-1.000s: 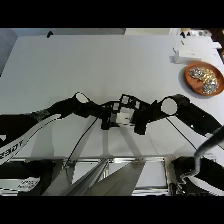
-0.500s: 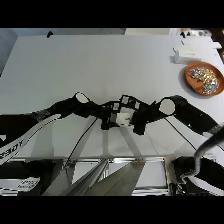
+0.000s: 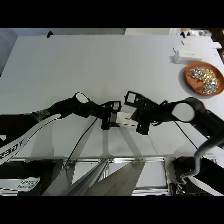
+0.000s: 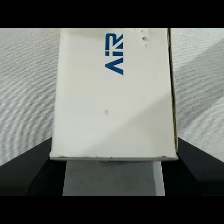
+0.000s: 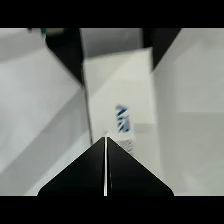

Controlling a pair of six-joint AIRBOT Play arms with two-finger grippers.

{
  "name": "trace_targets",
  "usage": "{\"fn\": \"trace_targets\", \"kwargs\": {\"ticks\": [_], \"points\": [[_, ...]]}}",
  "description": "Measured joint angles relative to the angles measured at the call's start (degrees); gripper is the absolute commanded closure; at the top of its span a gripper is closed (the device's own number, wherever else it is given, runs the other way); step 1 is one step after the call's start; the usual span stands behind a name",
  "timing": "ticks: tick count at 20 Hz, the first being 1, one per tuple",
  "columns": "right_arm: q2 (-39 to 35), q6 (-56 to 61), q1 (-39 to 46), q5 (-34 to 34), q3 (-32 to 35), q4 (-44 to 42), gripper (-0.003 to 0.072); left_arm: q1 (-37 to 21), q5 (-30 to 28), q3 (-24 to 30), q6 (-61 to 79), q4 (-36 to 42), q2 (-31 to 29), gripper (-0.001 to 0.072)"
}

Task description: Fold the box and place the chain.

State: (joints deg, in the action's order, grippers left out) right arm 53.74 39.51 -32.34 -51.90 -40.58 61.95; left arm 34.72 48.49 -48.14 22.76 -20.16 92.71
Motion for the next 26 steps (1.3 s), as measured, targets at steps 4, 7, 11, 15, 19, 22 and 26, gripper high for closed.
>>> {"fn": "trace_targets", "kwargs": {"ticks": [4, 7, 11, 15, 19, 22, 26], "points": [[-7.8, 8.2, 1.4, -0.6, -0.7, 3.2, 0.0670, 0.0, 0.1, 0.0, 0.1, -0.1, 0.0, 0.0347], [-11.2, 19.0, 6.1, -7.4, -0.8, 8.0, 0.0670, 0.0, 0.2, 0.0, 0.2, -0.2, 0.0, 0.0347], [-12.9, 30.2, 16.1, -19.2, 0.6, 14.3, 0.0670, 0.0, 0.2, 0.0, 0.2, -0.2, 0.0, 0.0347], [-13.3, 35.8, 25.4, -23.3, 3.8, 17.6, 0.0669, 0.0, 0.2, 0.0, 0.2, -0.2, 0.0, 0.0347], [-13.6, 39.7, 29.1, -26.1, 5.0, 18.3, 0.0669, 0.0, 0.2, 0.0, 0.2, -0.2, 0.0, 0.0347], [-13.7, 41.8, 30.0, -27.7, 5.2, 18.4, 0.0669, 0.0, 0.2, 0.0, 0.2, -0.2, 0.0, 0.0347], [-13.7, 43.1, 30.4, -28.6, 5.4, 18.4, 0.0669, 0.0, 0.2, 0.0, 0.2, -0.2, 0.0, 0.0347]]}}
